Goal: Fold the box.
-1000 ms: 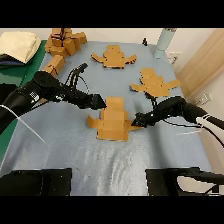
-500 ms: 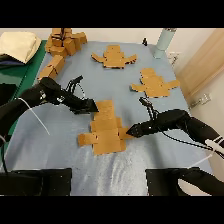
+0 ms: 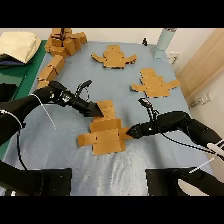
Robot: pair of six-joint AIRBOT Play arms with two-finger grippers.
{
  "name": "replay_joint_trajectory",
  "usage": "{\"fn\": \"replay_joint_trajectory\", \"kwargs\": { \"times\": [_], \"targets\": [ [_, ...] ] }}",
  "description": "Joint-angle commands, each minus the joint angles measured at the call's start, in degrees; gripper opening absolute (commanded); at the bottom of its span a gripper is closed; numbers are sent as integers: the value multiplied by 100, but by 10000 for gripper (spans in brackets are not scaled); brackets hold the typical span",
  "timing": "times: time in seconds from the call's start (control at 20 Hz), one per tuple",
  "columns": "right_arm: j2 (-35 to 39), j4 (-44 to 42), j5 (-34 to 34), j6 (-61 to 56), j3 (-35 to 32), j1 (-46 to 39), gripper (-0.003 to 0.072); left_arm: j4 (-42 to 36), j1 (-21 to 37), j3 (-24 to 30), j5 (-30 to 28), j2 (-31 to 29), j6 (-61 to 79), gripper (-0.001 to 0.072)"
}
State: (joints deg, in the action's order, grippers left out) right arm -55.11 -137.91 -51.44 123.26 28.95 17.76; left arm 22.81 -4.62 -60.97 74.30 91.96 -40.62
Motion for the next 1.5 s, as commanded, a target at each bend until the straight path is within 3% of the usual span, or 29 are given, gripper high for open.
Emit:
{"fn": "replay_joint_trajectory", "kwargs": {
  "times": [0.0, 0.05, 0.1, 0.75, 0.85, 1.1, 1.15, 1.25, 1.3, 1.45],
  "targets": [
    [7, 59, 7, -46, -4, 11, 5, -136, 0, -160, 682, 87, 330, 450],
    [7, 66, 7, -46, -4, 11, 5, -120, -4, -160, 691, 90, 361, 272],
    [7, 72, 7, -46, -4, 11, 5, -83, -4, -160, 693, 90, 380, 216],
    [-138, 122, 22, -72, -4, 11, 5, 208, -122, -160, 866, 90, 492, 213],
    [-138, 120, 22, -72, -4, 11, 5, 299, -212, -160, 837, 92, 531, 55],
    [-138, 125, 59, -70, -4, 11, 7, 330, -254, -160, 844, 90, 555, 19],
    [-138, 133, 103, -70, -4, 11, 34, 323, -256, -160, 837, 90, 540, 19],
    [-138, 223, 315, -103, -4, -4, 349, 267, -256, -177, 767, 90, 551, 18],
    [-136, 267, 472, -243, 0, -48, 392, 271, -256, -229, 627, 90, 601, 17],
    [-136, 715, 636, -1001, 247, -372, 392, 280, -339, -337, -42, -146, 1095, 14]
  ]
}}
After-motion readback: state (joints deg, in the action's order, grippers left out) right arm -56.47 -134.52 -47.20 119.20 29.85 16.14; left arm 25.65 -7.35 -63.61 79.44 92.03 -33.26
